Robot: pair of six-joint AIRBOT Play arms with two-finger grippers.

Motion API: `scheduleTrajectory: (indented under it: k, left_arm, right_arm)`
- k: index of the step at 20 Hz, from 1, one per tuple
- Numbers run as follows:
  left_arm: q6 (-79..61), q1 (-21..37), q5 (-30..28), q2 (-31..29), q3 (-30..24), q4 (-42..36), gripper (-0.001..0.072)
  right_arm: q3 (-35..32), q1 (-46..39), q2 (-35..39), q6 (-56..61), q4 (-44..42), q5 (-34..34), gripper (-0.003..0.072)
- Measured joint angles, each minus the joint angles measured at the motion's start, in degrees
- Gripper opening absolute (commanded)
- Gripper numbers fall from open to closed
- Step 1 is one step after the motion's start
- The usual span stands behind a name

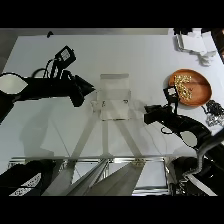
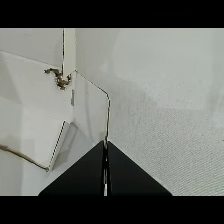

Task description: Fold the box and place the chain.

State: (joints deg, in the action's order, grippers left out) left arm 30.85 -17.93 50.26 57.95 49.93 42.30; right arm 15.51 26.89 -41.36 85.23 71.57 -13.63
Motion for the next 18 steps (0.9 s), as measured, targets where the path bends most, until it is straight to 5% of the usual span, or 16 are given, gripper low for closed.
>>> scheduleTrajectory:
  k: [1,3,7,9,16,18]
  left_arm:
    - [3.54,0.02,-1.20,0.33,0.00,2.80,0.0294]
    - [11.06,0.48,-3.54,1.07,0.07,9.03,0.0310]
    - [18.88,2.12,-5.73,5.11,3.37,16.46,0.0540]
    - [18.67,2.60,-4.20,9.40,7.80,17.79,0.0544]
    - [4.52,3.15,14.95,33.00,27.39,8.76,0.0553]
    - [0.87,3.32,20.46,39.82,31.34,3.89,0.0651]
  right_arm:
    - [0.00,0.00,0.00,0.00,-0.02,0.00,0.0008]
    - [0.00,0.00,0.00,-0.02,0.00,0.00,0.0008]
    - [0.00,0.00,0.00,-0.02,0.00,0.00,0.0008]
    - [0.00,0.00,0.00,-0.02,-0.02,0.00,0.0008]
    - [0.00,0.00,0.00,0.00,0.00,0.02,0.0008]
    - [0.00,0.00,0.00,-0.02,0.00,0.02,0.0008]
